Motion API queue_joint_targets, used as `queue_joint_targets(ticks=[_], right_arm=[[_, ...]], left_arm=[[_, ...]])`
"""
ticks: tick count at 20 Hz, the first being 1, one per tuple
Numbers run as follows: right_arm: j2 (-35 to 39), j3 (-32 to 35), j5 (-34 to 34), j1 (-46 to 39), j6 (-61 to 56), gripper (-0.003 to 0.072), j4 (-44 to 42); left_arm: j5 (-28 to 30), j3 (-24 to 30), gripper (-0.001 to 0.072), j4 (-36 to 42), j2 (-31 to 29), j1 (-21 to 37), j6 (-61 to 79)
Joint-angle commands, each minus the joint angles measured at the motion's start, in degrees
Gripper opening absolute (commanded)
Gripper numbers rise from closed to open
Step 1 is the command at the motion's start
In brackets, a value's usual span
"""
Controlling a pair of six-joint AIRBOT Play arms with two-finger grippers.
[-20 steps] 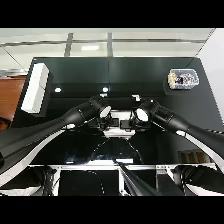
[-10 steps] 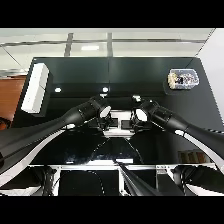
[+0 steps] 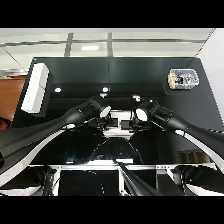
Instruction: Fold the box and place the chain.
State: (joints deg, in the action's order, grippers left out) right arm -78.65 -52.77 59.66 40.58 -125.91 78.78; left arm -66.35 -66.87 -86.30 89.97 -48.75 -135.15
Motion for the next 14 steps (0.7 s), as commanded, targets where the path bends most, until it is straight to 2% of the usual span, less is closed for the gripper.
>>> queue_joint_targets(ticks=[1, 5, 7, 9, 11, 12, 13, 14], right_arm=[[0.9, 0.0, 1.1, -1.1, 0.4, 0.0372, 0.3], [9.8, -0.7, 6.5, -3.5, 9.0, 0.0371, -1.0], [17.1, -1.8, 9.2, -4.5, 11.4, 0.0371, 2.7], [23.8, -2.0, 10.3, -6.4, 12.5, 0.0368, 15.1], [26.4, -1.7, 11.0, -9.1, 12.4, 0.0368, 33.4], [26.2, -1.0, 9.2, -12.0, 12.4, 0.0368, 39.8], [25.7, 0.1, 5.2, -16.0, 12.4, 0.0377, 42.4], [24.6, 1.4, -0.3, -21.5, 12.4, 0.0569, 42.5]], left_arm=[[-0.2, 0.0, 0.0025, 0.0, 0.0, 0.0, -0.1], [-0.2, 0.0, 0.0024, 0.0, 0.0, 0.0, -0.1], [-0.1, 0.0, 0.0024, -0.1, 0.0, 0.0, -0.1], [-0.2, 0.0, 0.0024, -0.1, 0.0, 0.0, -0.1], [-0.3, 0.0, 0.0024, -0.1, 0.0, 0.0, -0.1], [-0.3, 0.0, 0.0025, 0.0, 0.0, 0.0, -0.1], [-0.3, 0.0, 0.0024, 0.0, 0.0, 0.0, -0.1], [-0.3, 0.0, 0.0024, 0.0, 0.0, 0.0, -0.1]])
